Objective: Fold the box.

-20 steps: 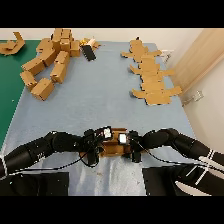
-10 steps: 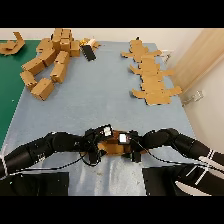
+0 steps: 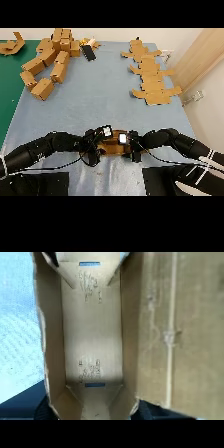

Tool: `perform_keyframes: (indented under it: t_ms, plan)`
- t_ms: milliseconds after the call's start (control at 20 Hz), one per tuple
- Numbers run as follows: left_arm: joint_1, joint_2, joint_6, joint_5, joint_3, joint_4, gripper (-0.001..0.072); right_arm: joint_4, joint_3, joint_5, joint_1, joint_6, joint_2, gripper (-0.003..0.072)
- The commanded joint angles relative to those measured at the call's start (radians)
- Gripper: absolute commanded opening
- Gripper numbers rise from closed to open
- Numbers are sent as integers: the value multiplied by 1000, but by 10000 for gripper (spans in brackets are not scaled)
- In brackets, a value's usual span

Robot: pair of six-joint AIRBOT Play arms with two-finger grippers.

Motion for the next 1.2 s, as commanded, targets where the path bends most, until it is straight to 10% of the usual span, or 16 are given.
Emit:
perform_keyframes:
  t_ms: [0, 450, 700, 1150]
  plan:
    - [7, 10, -14, -31, 1, 37, 10, 0, 1, 0, 0, 1, 1, 507]
    - [21, 285, -435, -189, 0, 388, 9, 0, 1, 0, 0, 1, 1, 507]
    - [125, 431, -1634, -385, -26, 973, 9, 0, 1, -1, 0, 1, 1, 507]
    - [476, 290, -1148, -290, -185, 232, 9, 0, 1, -1, 0, 1, 1, 507]
